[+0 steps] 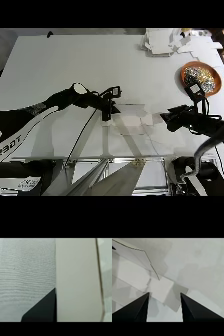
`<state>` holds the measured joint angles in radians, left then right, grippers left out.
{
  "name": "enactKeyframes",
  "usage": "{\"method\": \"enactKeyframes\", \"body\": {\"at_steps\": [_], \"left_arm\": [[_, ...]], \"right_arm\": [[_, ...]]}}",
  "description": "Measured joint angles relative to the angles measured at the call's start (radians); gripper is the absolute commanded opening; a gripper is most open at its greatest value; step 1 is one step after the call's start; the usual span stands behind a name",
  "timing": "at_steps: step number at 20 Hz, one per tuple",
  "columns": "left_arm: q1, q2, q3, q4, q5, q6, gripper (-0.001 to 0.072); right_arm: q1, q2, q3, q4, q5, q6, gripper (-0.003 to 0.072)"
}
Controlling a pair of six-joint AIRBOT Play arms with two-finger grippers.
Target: Fold the box and place the chain.
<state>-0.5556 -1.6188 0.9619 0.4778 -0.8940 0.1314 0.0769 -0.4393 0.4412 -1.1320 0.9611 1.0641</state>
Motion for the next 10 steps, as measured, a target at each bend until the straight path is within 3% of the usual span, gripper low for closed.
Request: {"method": "enactKeyframes", "body": {"at_steps": [9,10], "left_arm": [[-0.005,0.0,0.0,0.01,0.007,-0.001,0.0013],[-0.005,0.0,0.0,0.01,0.007,-0.001,0.0013]], "right_arm": [[0.0,0.0,0.0,-0.018,0.009,-0.003,0.0432],[0.0,0.0,0.0,-0.018,0.012,-0.009,0.0379]]}}
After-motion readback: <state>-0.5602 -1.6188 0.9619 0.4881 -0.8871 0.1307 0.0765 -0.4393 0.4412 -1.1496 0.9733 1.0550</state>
